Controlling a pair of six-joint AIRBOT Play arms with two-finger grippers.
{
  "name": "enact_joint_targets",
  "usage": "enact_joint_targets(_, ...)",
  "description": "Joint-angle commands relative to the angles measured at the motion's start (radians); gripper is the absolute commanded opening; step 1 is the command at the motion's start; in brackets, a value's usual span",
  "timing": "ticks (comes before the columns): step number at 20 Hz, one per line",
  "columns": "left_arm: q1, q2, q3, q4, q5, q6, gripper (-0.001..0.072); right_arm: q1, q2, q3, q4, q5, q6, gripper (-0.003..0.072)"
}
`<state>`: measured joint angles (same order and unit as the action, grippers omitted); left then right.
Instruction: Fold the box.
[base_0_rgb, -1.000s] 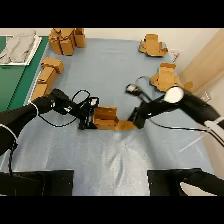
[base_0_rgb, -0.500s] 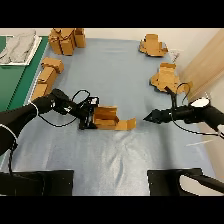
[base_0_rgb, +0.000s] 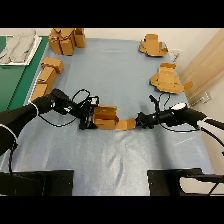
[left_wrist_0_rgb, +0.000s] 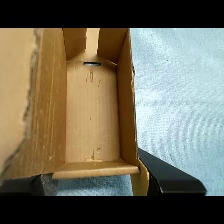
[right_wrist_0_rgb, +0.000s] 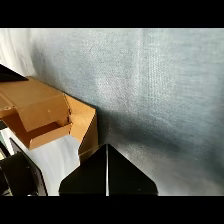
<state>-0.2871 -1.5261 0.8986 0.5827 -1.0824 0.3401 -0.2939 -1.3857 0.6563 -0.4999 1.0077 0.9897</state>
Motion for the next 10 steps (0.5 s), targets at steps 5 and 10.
enact_joint_targets(5, 0.000, 0.000, 0.001, 0.000, -0.002, -0.001, 0.0288, 0.084, -0.026, 0.001, 0.035, -0.045, 0.043, 0.0007)
enact_joint_targets(10, 0.000, 0.000, 0.001, 0.000, -0.002, -0.001, 0.0288, 0.095, -0.036, 0.013, 0.107, -0.042, 0.004, 0.0007)
